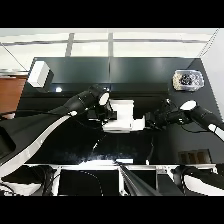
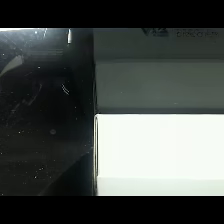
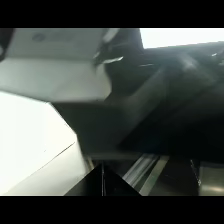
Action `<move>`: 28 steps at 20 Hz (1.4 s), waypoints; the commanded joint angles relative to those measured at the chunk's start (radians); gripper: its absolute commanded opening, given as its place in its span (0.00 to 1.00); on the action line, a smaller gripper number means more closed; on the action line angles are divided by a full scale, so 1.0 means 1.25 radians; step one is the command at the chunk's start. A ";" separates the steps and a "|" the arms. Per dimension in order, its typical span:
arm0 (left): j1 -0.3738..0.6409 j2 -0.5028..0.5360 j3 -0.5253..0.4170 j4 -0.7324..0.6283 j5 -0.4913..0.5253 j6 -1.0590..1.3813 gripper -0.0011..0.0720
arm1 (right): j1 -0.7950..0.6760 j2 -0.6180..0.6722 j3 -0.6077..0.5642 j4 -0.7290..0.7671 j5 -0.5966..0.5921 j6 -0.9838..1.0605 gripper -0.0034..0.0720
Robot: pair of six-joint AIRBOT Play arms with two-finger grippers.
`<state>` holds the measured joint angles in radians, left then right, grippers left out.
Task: Fold the box and place the chain.
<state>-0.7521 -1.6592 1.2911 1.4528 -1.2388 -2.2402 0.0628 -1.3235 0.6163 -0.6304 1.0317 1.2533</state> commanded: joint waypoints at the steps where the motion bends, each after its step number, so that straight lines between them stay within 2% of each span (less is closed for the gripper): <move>1: 0.001 0.000 0.000 0.000 0.000 0.000 0.05 | 0.020 -0.012 0.016 0.031 0.027 -0.050 0.07; 3: 0.001 0.000 0.000 0.000 0.000 0.000 0.05 | 0.020 -0.012 0.020 0.077 0.060 -0.124 0.07; 5: 0.001 0.000 0.000 0.000 0.000 0.000 0.05 | 0.020 -0.012 0.037 0.130 0.087 -0.182 0.54; 10: 0.001 0.000 0.000 0.000 0.000 0.000 0.05 | 0.021 -0.012 0.079 0.127 0.091 -0.189 0.58; 11: 0.001 0.000 0.000 0.000 0.000 0.000 0.05 | 0.021 -0.012 0.087 0.124 0.099 -0.189 0.69; 12: 0.001 0.000 0.000 0.000 0.000 0.000 0.05 | 0.021 -0.012 0.093 0.120 0.108 -0.189 0.90; 17: 0.001 0.000 0.000 0.000 0.000 0.000 0.05 | 0.045 -0.012 0.101 0.092 0.104 -0.163 0.90; 25: 0.001 0.000 0.000 0.000 0.000 0.000 0.05 | 0.142 -0.012 0.131 0.053 -0.015 -0.058 0.89; 28: 0.001 0.000 0.000 0.000 0.000 0.000 0.05 | 0.190 -0.012 0.170 -0.045 -0.043 0.050 0.89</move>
